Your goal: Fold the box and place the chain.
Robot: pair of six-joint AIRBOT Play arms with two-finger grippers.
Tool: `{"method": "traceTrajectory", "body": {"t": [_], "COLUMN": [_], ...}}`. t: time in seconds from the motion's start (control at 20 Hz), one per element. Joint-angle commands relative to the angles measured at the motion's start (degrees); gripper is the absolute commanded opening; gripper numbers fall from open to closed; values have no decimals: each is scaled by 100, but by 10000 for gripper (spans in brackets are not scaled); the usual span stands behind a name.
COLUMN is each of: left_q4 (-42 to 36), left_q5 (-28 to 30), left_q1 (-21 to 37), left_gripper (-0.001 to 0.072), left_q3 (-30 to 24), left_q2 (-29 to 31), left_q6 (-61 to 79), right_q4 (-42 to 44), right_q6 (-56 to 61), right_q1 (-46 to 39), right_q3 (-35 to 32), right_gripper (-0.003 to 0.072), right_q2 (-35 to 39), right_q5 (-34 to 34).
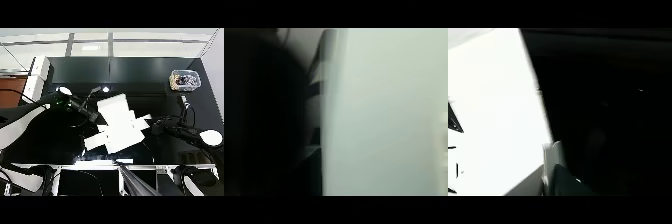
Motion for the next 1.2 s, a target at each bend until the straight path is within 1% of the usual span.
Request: {"method": "traceTrajectory", "body": {"t": [0.0,0.1,0.2,0.25,0.3,0.35,0.4,0.45,0.5,0.55,0.6,0.65,0.75,1.0,1.05,1.15], "left_q4": [11,35,142,105,109,157,304,645,931,988,986,1021,1340,1478,1497,1495], "left_q5": [-63,-66,-81,-57,-63,-33,155,748,1620,2437,2791,2957,2935,2898,2896,2929], "left_q1": [50,63,20,-22,-90,-216,-385,-614,-837,-1054,-1209,-1325,-1445,-1460,-1462,-1451], "left_gripper": [27,25,23,23,23,22,20,20,21,24,26,27,27,26,26,26], "left_q3": [28,44,138,166,188,192,192,175,103,2,-9,-11,-11,-55,-109,-308], "left_q2": [-9,4,116,238,372,542,732,960,1167,1331,1370,1353,1296,1294,1294,1294], "left_q6": [166,229,608,796,1054,1344,1641,1871,1971,2308,2723,3080,3604,3051,3051,2909], "right_q4": [-898,-2028,-3123,-3552,-3869,-3888,-3845,-3864,-3862,-3860,-3856,-3803,-3700,-3635,-3565,-3388], "right_q6": [691,728,599,111,-780,-1451,-1735,-1823,-1891,-1961,-2050,-2153,-2216,-2726,-2859,-3106], "right_q1": [-116,-483,-815,-863,-846,-828,-793,-726,-669,-597,-503,-393,-144,577,664,785], "right_q3": [175,706,1303,1550,1742,1792,1788,1779,1777,1775,1775,1775,1770,1746,1746,1746], "right_gripper": [720,720,719,718,718,718,717,718,717,717,718,718,718,718,717,718], "right_q2": [2,2,2,2,2,2,-9,-22,-28,-28,-33,-48,-140,-748,-907,-1154], "right_q5": [131,496,833,1126,1611,1996,2282,2439,2479,2428,2330,2271,2223,1978,1867,1427]}}
